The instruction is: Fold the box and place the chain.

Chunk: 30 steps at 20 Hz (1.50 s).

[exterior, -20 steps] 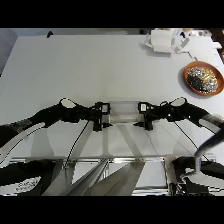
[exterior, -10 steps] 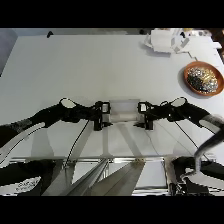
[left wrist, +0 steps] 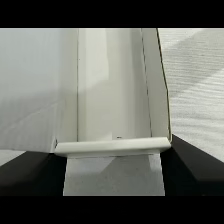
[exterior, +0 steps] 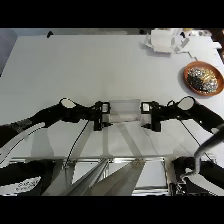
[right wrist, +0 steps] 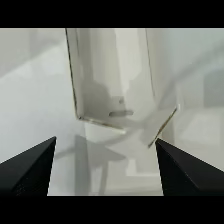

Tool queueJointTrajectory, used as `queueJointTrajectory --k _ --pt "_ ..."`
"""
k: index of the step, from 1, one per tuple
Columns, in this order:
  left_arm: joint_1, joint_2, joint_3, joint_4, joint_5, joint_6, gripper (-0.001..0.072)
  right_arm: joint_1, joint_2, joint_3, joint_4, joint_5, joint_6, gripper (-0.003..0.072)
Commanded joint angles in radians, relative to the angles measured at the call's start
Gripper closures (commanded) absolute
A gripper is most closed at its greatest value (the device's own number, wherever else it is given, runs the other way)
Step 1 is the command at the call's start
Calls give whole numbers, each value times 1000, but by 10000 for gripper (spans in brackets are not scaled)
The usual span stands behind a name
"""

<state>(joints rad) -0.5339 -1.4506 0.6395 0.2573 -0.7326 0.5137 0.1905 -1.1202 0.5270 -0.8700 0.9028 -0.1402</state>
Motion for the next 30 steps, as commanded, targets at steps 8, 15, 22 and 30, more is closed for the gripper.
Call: queueJointTrajectory --k 8,15,22,30 --pt "0 0 0 1 -1 2 597 1 267 0 335 108 233 668" --pt "0 0 0 1 -1 3 597 121 71 0 546 -229 194 668" --pt "0 0 0 1 -1 3 597 157 -72 0 689 -414 249 667" --pt "0 0 0 2 -1 2 597 157 -151 0 637 -411 407 667"
